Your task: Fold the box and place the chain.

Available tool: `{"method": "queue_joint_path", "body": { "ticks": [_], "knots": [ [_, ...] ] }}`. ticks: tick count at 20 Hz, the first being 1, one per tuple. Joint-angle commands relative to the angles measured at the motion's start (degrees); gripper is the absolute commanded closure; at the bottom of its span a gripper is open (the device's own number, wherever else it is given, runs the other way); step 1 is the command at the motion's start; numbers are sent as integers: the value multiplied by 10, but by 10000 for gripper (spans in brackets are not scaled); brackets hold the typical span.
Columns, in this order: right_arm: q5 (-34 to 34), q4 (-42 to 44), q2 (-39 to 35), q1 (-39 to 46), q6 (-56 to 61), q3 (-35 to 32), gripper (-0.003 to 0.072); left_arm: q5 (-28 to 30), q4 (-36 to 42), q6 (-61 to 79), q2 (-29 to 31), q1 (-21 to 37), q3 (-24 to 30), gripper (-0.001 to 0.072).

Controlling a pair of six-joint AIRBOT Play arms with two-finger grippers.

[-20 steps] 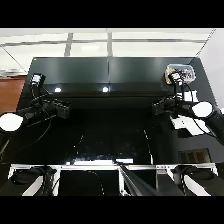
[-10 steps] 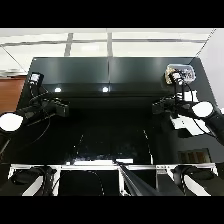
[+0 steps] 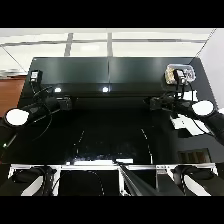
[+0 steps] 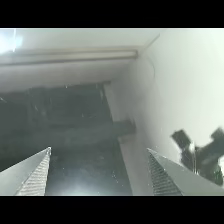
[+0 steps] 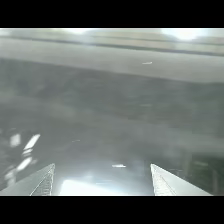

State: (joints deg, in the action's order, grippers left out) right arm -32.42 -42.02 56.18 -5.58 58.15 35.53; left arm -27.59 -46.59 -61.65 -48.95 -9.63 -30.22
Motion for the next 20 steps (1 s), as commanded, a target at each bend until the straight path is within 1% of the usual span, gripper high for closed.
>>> {"method": "queue_joint_path", "body": {
  "ticks": [1, 2, 3, 4, 5, 6, 8, 9, 10, 13, 14, 16, 17, 18, 20],
  "knots": [
    [-50, -200, 6, 123, 153, 42, -13, -45, 4, -1, -7, -2, 0, -5],
    [-75, -266, 10, 196, 180, 69, -13, -57, 4, -1, -7, -2, 0, -5],
    [-80, -299, 18, 279, 181, 93, -13, -66, 4, -1, -7, -2, 0, -5],
    [-69, -302, 31, 363, 173, 114, -15, -66, 4, -1, -7, -2, 0, -5],
    [-48, -296, 46, 430, 163, 126, -17, -64, 4, -1, -7, -2, 0, -5],
    [-42, -296, 66, 488, 160, 139, -17, -59, 4, -1, -7, -2, 0, -5],
    [-86, -271, 131, 581, 162, 186, -18, -53, 4, -1, -7, -2, 0, -5],
    [-116, -249, 167, 608, 162, 215, -18, -53, 4, -1, -7, -2, 0, -5],
    [-151, -240, 202, 622, 156, 251, -17, -53, 3, -1, -7, -2, 0, -5],
    [-249, -277, 303, 627, 97, 372, -15, -52, -16, -1, -7, -2, 0, -5],
    [-280, -276, 333, 627, 71, 402, -14, -47, -16, -1, -7, -2, 0, -5],
    [-333, -265, 372, 620, -38, 433, -14, -43, -15, -1, -7, -3, 0, -5],
    [-347, -263, 380, 613, -97, 433, -14, -43, -15, -1, -7, -3, 0, -5],
    [-351, -264, 383, 603, -140, 433, -14, -42, -15, -1, -7, -3, 0, -5],
    [-334, -251, 387, 588, -171, 433, -14, -38, -15, -1, -7, -3, 0, -5]
  ]
}}
